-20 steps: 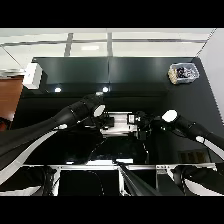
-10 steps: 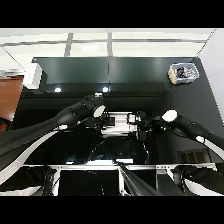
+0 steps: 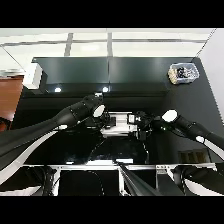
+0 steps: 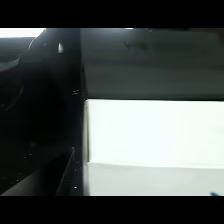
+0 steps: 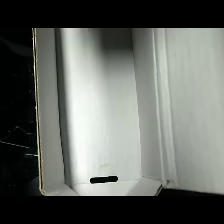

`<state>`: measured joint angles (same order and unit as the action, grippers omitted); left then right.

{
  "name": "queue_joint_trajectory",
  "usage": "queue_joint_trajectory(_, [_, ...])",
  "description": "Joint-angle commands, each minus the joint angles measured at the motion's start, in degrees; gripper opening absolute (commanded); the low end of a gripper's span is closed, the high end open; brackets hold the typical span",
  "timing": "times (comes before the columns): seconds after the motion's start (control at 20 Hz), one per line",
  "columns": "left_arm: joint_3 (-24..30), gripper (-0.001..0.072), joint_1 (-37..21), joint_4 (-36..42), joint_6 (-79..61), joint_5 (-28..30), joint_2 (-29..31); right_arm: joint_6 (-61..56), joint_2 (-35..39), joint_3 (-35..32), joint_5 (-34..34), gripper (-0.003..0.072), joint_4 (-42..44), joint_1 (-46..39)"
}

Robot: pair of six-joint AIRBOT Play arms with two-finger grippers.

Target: Fold the box and place the chain.

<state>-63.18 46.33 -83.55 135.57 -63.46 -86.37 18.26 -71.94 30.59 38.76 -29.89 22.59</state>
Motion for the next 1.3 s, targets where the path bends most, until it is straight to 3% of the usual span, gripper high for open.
queue_joint_trajectory(0.0, [0.02,0.0365,-0.13,-0.68,-0.13,-0.55,-0.33,-0.07,0.00,0.02,0.00,0.0256,0.02,0.04])
queue_joint_trajectory(0.1, [0.02,0.0363,-0.11,-0.70,-0.13,-0.94,-0.85,-0.04,0.00,0.02,0.00,0.0256,0.02,0.04])
queue_joint_trajectory(0.25, [0.02,0.0285,0.13,0.15,-0.35,0.20,-1.05,-0.07,0.00,0.02,0.00,0.0256,0.02,0.04])
queue_joint_trajectory(0.3, [0.02,0.0083,0.13,0.11,-0.37,0.22,-1.05,-0.04,0.00,0.02,0.00,0.0256,0.02,0.04])
queue_joint_trajectory(0.35, [0.02,0.0027,0.13,0.11,-0.50,0.28,-1.05,-0.07,0.00,0.02,0.00,0.0256,0.02,0.04])
queue_joint_trajectory(0.5, [0.00,0.0027,0.11,0.07,-1.75,0.24,-1.05,-0.44,0.00,0.02,0.02,0.0264,0.02,0.04])
queue_joint_trajectory(0.55, [0.00,0.0027,0.09,0.00,-2.10,0.15,-1.05,-2.21,0.02,0.02,-0.07,0.0414,0.02,0.04])
queue_joint_trajectory(0.6, [0.00,0.0027,0.00,0.02,-2.45,0.04,-1.05,-4.28,0.09,0.02,-0.42,0.0654,-0.11,0.02])
queue_joint_trajectory(0.9, [-0.59,0.0026,-1.09,-1.66,-5.40,-1.53,-1.01,-12.35,7.02,0.04,5.31,0.0670,-11.30,-0.02])
queue_joint_trajectory(1.25, [-0.90,0.0027,-0.87,-2.80,-5.53,-2.91,-1.03,-11.61,8.98,0.04,4.50,0.0650,-12.15,-0.09])
